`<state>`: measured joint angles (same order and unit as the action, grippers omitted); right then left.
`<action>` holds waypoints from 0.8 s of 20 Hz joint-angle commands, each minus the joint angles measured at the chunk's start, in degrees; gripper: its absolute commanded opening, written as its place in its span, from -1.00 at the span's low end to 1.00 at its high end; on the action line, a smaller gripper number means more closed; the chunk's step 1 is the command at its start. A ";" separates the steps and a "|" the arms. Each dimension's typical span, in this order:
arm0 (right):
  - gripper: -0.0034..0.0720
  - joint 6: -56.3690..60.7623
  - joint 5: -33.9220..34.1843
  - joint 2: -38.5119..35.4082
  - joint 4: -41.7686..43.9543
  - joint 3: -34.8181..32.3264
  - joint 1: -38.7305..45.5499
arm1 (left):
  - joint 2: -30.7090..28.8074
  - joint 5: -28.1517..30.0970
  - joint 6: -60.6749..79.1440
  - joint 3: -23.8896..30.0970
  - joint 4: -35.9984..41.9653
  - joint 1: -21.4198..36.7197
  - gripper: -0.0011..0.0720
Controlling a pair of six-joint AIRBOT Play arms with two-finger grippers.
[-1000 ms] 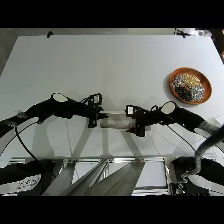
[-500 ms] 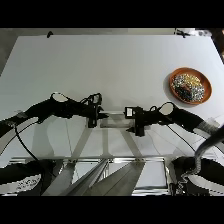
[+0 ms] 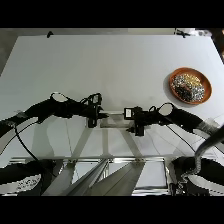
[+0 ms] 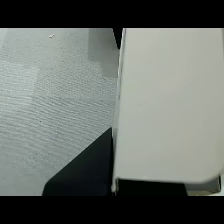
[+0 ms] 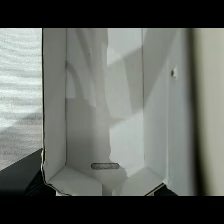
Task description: Fold the box and place the chain.
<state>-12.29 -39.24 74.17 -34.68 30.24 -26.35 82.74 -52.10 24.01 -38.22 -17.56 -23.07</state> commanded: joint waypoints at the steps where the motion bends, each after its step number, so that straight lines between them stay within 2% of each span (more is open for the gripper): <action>1: 0.16 0.02 -0.79 0.00 -0.02 -0.02 -0.07 | -0.02 0.02 0.02 0.00 -0.02 0.00 -0.93; 16: 0.16 0.37 -0.76 0.00 -0.02 -0.02 -0.07 | -0.02 -0.26 0.02 0.02 1.01 0.00 -0.93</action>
<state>-11.99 -39.88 74.19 -34.70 30.26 -26.35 82.74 -52.10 24.01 -38.22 -17.47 -23.07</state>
